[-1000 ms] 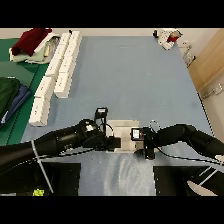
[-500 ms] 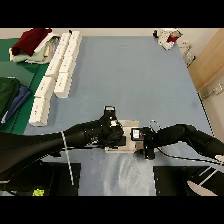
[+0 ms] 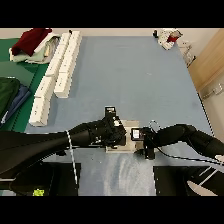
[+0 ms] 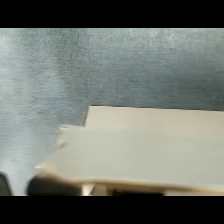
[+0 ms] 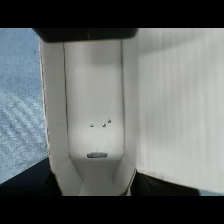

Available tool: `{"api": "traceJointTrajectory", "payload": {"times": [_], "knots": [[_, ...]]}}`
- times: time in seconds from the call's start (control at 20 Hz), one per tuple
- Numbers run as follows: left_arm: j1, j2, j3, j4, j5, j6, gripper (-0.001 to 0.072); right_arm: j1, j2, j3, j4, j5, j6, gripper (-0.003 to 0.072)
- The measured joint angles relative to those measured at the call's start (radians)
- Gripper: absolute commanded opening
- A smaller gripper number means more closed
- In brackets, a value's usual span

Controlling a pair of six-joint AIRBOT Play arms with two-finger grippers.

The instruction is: Fold the box.

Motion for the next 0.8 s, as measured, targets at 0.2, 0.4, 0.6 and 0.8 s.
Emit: {"api": "traceJointTrajectory", "payload": {"times": [0.2,0.4,0.6,0.8], "knots": [[0.0,-0.001,0.0,0.003,0.003,-0.011,0.0014,0.0,0.0,0.0,-0.001,-0.001,0.0,0.051],[0.0,-0.001,0.0,0.003,0.004,-0.014,0.0015,0.0,0.0,0.0,-0.001,-0.001,0.0,0.051],[0.0,-0.002,0.0,-0.002,0.03,-0.015,0.0484,0.0,0.0,0.0,0.0,-0.001,0.0,0.051],[-0.001,-0.002,0.001,-0.002,0.015,-0.016,0.0479,0.0,0.0,0.0,0.0,0.0,0.0,0.051]]}}
